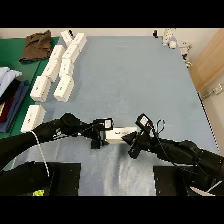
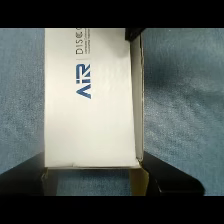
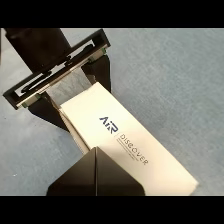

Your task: Fold the box.

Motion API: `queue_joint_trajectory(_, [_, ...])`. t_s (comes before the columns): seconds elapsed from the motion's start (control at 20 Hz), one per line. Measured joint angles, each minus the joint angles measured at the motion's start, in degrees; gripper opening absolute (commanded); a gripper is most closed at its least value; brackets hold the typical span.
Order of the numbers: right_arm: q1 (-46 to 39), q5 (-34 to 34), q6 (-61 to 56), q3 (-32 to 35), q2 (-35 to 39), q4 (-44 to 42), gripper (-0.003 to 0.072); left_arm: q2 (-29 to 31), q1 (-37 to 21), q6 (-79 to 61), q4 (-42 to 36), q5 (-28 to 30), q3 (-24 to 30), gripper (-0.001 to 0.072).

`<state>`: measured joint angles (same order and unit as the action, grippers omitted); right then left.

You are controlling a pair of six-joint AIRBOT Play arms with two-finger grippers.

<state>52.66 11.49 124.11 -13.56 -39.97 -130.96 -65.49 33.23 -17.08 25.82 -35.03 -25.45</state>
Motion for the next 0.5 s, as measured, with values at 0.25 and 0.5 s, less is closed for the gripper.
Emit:
queue_joint_trajectory(0.25, [1.11, -2.71, 0.39, 0.07, -2.05, 0.68, 0.0004, 0.0, 0.0, 0.0, 0.0, 0.0, 0.0, 0.0458])
queue_joint_trajectory(0.5, [1.33, -3.72, 0.44, 0.22, -3.21, 0.9, 0.0004, 0.0, 0.0, 0.0, 0.0, 0.0, -0.02, 0.0458])
